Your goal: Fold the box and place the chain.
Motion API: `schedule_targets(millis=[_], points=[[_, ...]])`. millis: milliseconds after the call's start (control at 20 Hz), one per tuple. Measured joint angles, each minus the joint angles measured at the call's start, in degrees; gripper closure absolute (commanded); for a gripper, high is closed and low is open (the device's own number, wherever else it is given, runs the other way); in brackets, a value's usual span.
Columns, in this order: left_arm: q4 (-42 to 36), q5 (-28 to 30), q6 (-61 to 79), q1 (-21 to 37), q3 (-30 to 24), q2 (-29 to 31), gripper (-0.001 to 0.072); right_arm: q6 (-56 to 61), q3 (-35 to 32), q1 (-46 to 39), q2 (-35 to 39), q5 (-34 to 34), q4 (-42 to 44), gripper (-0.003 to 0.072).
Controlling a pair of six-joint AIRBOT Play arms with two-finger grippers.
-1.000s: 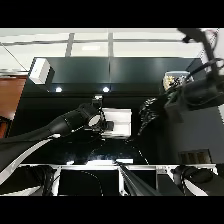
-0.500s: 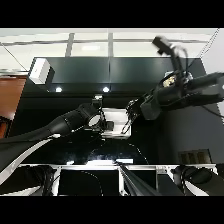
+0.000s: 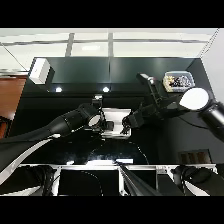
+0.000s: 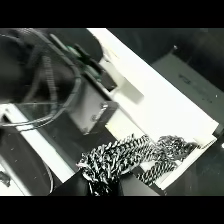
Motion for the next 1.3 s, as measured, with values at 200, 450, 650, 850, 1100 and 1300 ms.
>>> schedule_targets(millis=[200, 450, 650, 850, 1100, 1300], points=[[0.0, 0.0, 0.0, 0.0, 0.0, 0.0, 0.0685, 0.0, -2.3, 2.0, -4.0, -5.7, 0.3, 0.0505], [0.0, 0.0, 0.0, 0.0, 0.0, 0.0, 0.0685, 0.2, -2.7, -0.2, -6.0, -5.6, -0.7, 0.0359], [0.0, 0.0, 0.0, 0.0, 0.0, 0.0, 0.0685, -0.3, -2.5, -7.3, -1.7, 1.1, -4.7, 0.0360], [0.0, 0.0, 0.1, 0.0, 0.0, 0.0, 0.0684, -0.5, -2.4, -14.3, 4.4, 6.3, -10.1, 0.0360], [0.0, -0.4, 0.0, -0.2, 1.1, 0.0, 0.0220, -0.5, -2.7, -17.2, 7.6, 10.2, -12.2, 0.0360], [0.0, -3.6, 0.8, -0.2, 1.9, 1.4, 0.0012, -0.6, -3.0, -17.5, 8.2, 10.7, -12.8, 0.0360]])
